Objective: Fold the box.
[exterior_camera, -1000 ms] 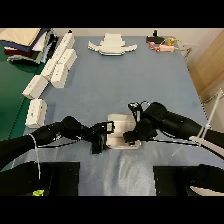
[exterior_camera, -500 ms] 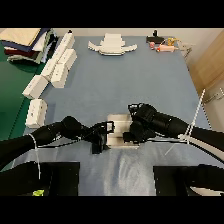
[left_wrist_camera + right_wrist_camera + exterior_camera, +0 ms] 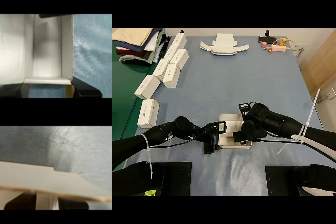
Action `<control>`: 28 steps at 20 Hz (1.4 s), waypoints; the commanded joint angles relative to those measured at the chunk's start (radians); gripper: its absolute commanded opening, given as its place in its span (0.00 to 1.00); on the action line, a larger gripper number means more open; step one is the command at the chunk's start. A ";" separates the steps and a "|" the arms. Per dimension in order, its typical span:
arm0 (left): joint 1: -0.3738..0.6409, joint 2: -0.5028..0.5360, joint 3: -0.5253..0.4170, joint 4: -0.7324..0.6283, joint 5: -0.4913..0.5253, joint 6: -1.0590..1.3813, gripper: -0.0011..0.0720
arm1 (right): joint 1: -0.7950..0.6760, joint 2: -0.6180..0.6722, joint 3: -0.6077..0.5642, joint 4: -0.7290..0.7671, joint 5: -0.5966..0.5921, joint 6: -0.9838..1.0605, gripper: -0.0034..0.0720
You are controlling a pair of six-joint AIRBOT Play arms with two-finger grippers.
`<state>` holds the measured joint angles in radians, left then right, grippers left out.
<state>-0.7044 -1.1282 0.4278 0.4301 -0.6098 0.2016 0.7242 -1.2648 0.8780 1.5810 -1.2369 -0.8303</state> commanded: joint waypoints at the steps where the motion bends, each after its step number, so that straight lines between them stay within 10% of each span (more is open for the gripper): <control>1: 0.000 0.000 0.001 0.000 0.000 0.000 0.51 | 0.000 0.041 0.025 -0.018 -0.023 -0.002 0.55; 8: 0.000 0.000 0.001 0.000 0.000 0.000 0.51 | -0.031 0.205 0.077 -0.166 -0.239 -0.031 0.55; 11: 0.000 0.000 0.001 0.000 0.000 0.000 0.50 | -0.098 0.266 0.075 -0.198 -0.259 -0.085 0.06; 15: 0.000 0.000 0.001 0.000 0.000 0.000 0.51 | -0.320 0.229 0.057 -0.141 -0.209 -0.251 0.05; 21: 0.000 0.000 0.001 0.000 0.000 0.000 0.51 | -0.712 -0.018 0.051 0.490 -0.081 -0.731 0.05; 28: 0.000 0.000 0.001 0.000 0.000 0.000 0.51 | -0.766 -0.279 0.066 0.927 -0.190 -1.101 0.05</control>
<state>-0.7044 -1.1282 0.4282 0.4297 -0.6102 0.2008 -0.0196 -1.4528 0.9360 2.2890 -1.3640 -1.7374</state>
